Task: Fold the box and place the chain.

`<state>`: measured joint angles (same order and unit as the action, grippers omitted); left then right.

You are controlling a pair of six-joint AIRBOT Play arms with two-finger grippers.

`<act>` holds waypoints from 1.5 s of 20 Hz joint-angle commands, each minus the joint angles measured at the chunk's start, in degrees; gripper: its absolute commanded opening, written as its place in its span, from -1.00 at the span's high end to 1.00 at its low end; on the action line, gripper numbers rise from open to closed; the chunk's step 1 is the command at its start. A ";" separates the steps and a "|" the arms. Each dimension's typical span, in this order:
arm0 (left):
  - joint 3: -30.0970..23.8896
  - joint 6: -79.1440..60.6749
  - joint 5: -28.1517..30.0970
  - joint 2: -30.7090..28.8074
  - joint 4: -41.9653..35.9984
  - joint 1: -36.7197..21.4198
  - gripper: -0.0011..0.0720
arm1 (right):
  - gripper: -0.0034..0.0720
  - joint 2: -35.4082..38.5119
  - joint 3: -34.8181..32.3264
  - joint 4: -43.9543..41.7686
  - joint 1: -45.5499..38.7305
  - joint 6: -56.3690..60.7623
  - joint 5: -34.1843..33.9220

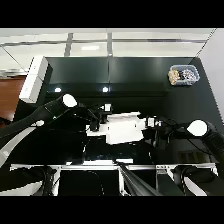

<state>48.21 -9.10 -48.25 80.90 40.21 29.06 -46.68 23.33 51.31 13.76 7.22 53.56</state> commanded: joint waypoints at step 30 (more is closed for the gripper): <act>0.04 -2.93 0.04 -0.02 0.28 0.15 0.90 | -0.82 -9.20 3.87 -5.33 10.21 -3.98 -10.19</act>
<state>48.21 -12.05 -48.16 80.90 40.56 29.17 -55.88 27.03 47.81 24.03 2.59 42.26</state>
